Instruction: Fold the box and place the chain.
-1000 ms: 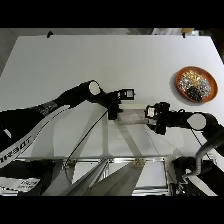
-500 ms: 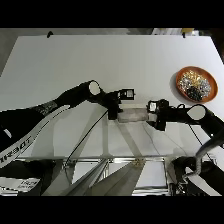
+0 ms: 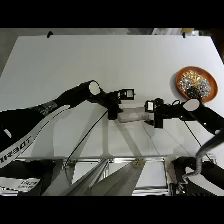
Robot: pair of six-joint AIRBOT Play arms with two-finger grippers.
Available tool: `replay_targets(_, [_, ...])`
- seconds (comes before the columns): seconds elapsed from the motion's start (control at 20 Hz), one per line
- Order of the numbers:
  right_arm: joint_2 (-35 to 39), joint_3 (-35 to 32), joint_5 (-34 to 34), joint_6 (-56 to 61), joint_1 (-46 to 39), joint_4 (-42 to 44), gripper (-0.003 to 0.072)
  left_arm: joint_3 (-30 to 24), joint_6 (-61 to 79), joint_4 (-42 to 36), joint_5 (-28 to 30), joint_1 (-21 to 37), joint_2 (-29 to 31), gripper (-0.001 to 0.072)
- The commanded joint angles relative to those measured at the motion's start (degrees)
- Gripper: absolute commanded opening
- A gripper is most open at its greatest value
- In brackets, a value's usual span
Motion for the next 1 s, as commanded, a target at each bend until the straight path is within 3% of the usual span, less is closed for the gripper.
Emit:
replay_targets(0.0, [-3.4, 1.4, 1.2, -1.3, 0.0, 0.5, 0.0648, 0.0, 0.0, 0.0, 0.0, 0.0, 0.0, 0.0012])
replay_targets(0.75, [-7.6, 1.4, 4.1, -5.8, 0.0, 5.2, 0.0630, 0.0, 0.1, 0.0, 0.0, 0.0, 0.0, 0.0012])
replay_targets(0.85, [-8.2, 1.4, 4.1, -5.7, 0.0, 5.1, 0.0534, 0.0, 0.0, 0.0, 0.0, 0.0, 0.0, 0.0012])
replay_targets(0.95, [-8.2, 1.4, 4.0, -5.7, 0.0, 5.1, 0.0510, 0.0, 0.0, 0.0, 0.0, 0.0, 0.0, 0.0012])
